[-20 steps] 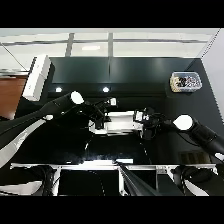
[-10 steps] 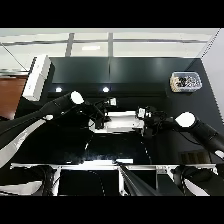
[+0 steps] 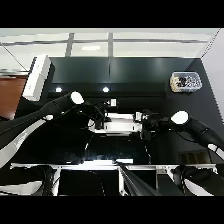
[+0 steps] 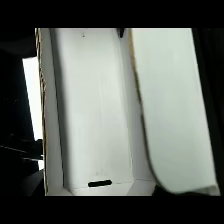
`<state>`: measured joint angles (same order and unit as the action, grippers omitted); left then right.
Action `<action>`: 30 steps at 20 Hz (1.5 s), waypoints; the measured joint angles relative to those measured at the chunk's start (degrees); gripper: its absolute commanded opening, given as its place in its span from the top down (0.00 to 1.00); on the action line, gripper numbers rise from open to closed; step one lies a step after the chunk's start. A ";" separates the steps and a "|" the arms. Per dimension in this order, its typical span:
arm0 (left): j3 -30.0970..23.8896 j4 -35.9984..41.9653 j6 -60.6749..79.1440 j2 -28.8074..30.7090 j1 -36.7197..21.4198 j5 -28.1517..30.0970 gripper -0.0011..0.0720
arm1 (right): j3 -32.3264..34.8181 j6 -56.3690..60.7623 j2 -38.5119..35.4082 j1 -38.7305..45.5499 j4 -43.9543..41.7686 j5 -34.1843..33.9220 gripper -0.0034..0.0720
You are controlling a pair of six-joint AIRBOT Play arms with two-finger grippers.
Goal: Fold the box and place the chain.
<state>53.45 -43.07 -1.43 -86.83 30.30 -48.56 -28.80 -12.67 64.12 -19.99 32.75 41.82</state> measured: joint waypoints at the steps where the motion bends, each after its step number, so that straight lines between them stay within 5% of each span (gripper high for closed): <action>1: 0.02 0.00 0.02 0.00 0.00 -0.02 0.94 | 0.00 -0.63 0.74 0.00 -0.02 0.09 0.02; 17: 0.00 0.04 -0.04 0.00 0.07 -0.02 0.94 | -0.04 -2.75 5.99 0.00 -0.44 -0.57 0.02; 21: 0.02 0.02 -0.02 0.00 0.07 -0.07 0.94 | -0.04 -2.78 6.05 0.00 -0.39 -0.68 0.33; 29: -0.04 -0.13 -0.31 0.44 0.07 -0.17 0.92 | -0.04 -2.82 6.05 0.00 -0.46 -1.11 0.33; 30: -0.07 -0.26 -0.44 0.85 0.04 -0.31 0.83 | -0.04 -2.95 6.05 0.00 -0.46 -1.33 0.33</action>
<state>53.39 -43.33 -1.87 -85.97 30.35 -48.86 -28.84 -15.62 70.17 -19.99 32.29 40.49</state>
